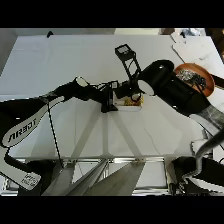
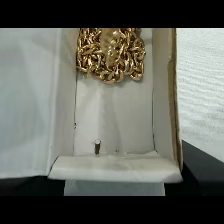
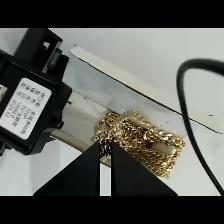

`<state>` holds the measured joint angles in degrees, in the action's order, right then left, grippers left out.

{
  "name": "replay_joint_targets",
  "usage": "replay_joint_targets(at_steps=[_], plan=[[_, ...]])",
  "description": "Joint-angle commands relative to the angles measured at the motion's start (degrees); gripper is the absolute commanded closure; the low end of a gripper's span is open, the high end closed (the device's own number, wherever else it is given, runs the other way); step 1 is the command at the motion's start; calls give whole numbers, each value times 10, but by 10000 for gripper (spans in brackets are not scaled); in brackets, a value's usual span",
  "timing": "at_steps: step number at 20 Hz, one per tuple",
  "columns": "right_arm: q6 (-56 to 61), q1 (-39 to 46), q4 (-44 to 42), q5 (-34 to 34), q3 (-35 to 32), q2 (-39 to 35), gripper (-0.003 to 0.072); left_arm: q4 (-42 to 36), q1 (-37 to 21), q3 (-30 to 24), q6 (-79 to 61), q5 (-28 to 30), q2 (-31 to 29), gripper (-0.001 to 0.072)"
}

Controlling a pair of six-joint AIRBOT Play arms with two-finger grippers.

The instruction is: Fold the box and place the chain.

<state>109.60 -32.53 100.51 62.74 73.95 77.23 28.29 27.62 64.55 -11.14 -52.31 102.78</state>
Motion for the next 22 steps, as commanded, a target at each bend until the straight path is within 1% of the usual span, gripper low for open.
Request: replay_joint_targets(at_steps=[1,4,6,9,11,13,15,17,18,21,22], plan=[[11,-2,7,10,0,26,674,0,0,0,0,0,0,555],[11,-2,13,6,0,27,664,0,0,0,0,0,0,555],[9,-2,13,6,0,26,554,0,0,0,0,0,0,555],[9,-2,12,2,0,19,549,0,0,0,0,0,0,555],[9,-2,16,-5,0,1,549,0,0,0,0,0,0,555],[9,-2,44,-5,0,-33,549,0,0,0,0,0,0,555],[9,-2,100,15,0,-78,549,0,0,0,0,0,0,555],[9,-2,174,43,0,-135,549,0,0,0,0,0,0,555],[9,3,196,50,0,-163,549,0,0,0,0,0,0,555],[2,62,187,74,0,-233,551,0,0,0,0,0,0,555],[-23,89,177,87,0,-249,558,0,0,0,0,0,0,555]])
